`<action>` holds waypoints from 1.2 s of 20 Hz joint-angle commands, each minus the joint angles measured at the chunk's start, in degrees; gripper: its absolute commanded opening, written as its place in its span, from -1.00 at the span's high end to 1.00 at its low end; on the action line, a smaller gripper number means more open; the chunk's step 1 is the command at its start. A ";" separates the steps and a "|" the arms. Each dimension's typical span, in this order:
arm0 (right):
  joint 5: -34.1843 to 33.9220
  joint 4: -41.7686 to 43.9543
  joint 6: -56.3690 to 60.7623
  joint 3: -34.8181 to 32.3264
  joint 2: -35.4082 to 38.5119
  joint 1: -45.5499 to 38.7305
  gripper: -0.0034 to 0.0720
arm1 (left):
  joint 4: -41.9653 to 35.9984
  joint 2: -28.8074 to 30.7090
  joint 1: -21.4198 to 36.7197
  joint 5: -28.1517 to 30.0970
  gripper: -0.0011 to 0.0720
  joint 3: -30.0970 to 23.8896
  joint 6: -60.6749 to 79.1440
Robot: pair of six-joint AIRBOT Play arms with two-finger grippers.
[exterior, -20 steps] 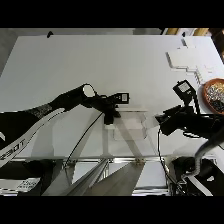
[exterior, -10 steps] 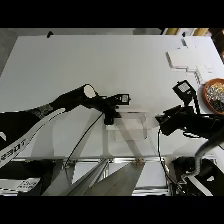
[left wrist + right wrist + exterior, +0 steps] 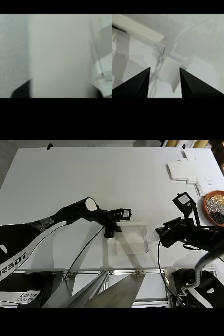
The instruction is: Fold the box and place the chain.
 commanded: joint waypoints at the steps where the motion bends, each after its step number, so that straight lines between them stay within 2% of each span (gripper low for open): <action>1: 0.02 0.02 0.02 0.04 -0.04 0.07 -0.18 | -0.52 1.53 0.04 -0.26 0.31 0.09 -0.02; 3: 0.04 0.02 0.02 0.04 -0.04 0.07 -0.18 | -0.17 2.75 0.04 -0.59 0.27 0.09 -0.02; 7: 0.20 0.04 0.02 0.04 -0.04 0.07 -0.18 | -0.15 2.93 0.02 -0.72 0.32 0.09 -0.04; 9: 0.24 0.04 0.02 0.04 -0.04 0.07 -0.18 | 0.57 2.93 0.02 -0.70 0.97 0.09 -0.02; 17: 0.22 0.04 0.02 0.04 -0.04 0.07 -0.18 | 1.70 1.99 -0.28 1.20 0.97 0.02 -0.17; 19: 0.26 0.07 0.02 0.04 -0.04 0.07 -0.18 | 1.92 2.16 -0.48 1.70 0.99 -0.09 -4.70; 22: 0.24 0.07 0.02 0.04 -0.04 0.07 -0.18 | 4.39 5.11 -0.48 3.80 0.99 -1.84 -11.15; 24: 0.24 0.07 0.02 0.04 -0.04 0.07 -0.18 | 4.44 8.39 -0.46 4.13 0.99 -5.38 -11.65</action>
